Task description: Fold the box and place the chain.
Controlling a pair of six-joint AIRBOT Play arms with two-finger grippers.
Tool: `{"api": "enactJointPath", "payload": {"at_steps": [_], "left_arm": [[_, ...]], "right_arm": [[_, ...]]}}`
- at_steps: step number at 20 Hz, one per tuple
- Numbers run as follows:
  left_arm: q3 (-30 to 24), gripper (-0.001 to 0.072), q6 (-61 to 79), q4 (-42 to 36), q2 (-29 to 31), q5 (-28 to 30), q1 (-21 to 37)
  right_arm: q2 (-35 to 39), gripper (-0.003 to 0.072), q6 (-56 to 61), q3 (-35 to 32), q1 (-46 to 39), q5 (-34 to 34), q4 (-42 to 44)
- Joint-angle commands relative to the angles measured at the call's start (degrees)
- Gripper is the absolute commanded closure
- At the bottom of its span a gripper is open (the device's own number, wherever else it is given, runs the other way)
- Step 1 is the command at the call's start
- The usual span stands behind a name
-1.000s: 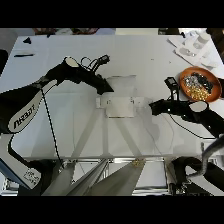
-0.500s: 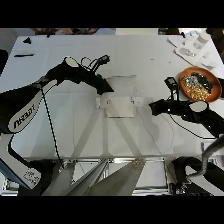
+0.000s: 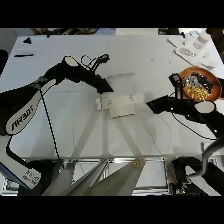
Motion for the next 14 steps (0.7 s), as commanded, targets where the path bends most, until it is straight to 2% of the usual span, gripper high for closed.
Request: {"api": "enactJointPath", "payload": {"at_steps": [1,5,7,9,10,12,14], "left_arm": [[0.04,0.0707,-4.2,7.19,6.27,-1.62,0.66],[-0.52,0.0711,-4.15,12.24,19.5,-7.23,1.95],[-4.33,0.0713,-3.89,16.5,25.33,-6.43,1.25],[-12.09,0.0713,0.04,14.25,30.1,-2.38,1.01],[-16.31,0.0713,3.61,10.12,31.36,-0.44,1.01],[-22.29,0.0711,12.41,2.51,31.06,0.37,0.98],[-24.87,0.0708,20.22,-2.14,28.81,0.5,0.98]], "right_arm": [[9.57,0.0336,6.12,1.57,-0.02,-0.15,-8.59],[22.14,0.0336,25.18,1.84,-0.02,-2.27,-33.18],[26.45,0.0336,33.09,1.84,-0.02,-2.25,-42.12],[28.11,0.0336,36.15,1.84,-0.02,-2.19,-44.39],[28.13,0.0336,36.48,1.84,-0.02,-2.19,-44.35],[28.11,0.0337,37.53,1.84,-0.02,-2.21,-44.35],[28.11,0.0337,37.53,1.84,-0.02,-2.19,-44.33]]}}
